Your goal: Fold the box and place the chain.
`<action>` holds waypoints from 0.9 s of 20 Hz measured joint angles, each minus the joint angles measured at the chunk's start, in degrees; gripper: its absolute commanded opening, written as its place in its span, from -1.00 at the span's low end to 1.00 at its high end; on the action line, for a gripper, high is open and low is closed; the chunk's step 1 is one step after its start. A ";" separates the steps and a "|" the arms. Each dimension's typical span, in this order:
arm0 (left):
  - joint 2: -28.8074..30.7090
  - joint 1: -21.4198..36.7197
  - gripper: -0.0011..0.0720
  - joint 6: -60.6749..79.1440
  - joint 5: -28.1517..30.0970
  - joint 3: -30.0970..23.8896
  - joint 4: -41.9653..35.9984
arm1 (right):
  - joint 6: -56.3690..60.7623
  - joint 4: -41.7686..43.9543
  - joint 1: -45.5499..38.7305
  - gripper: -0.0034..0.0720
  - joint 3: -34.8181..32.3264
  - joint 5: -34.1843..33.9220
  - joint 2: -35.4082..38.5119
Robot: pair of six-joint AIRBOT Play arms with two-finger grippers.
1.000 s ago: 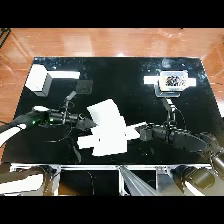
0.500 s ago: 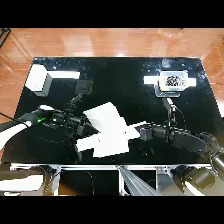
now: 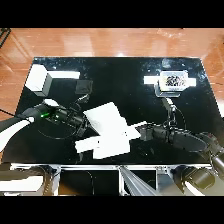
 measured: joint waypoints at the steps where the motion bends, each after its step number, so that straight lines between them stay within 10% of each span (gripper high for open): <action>1: 0.00 -0.04 0.50 -0.13 -0.35 0.15 0.48 | 0.00 -0.07 0.00 -0.85 0.00 -0.02 0.00; 8: 0.00 -1.09 0.50 -0.42 -0.83 0.55 1.92 | 0.00 -1.18 0.00 -0.85 0.00 0.15 0.00; 12: 0.00 -2.62 -0.24 -0.42 0.87 0.59 2.32 | 0.02 -1.33 0.00 -0.85 0.00 0.37 0.00; 14: 0.00 -2.99 -0.91 -0.46 2.45 0.61 2.40 | 0.02 -1.36 0.00 -0.85 0.00 0.39 0.00; 16: 0.00 -3.19 -0.91 -0.35 3.50 0.79 2.56 | 0.04 -1.38 0.00 -0.80 0.00 0.39 0.00; 18: 0.00 -3.30 -0.91 -0.35 4.52 1.09 2.99 | 0.24 -1.40 -0.02 0.94 0.00 0.39 -0.02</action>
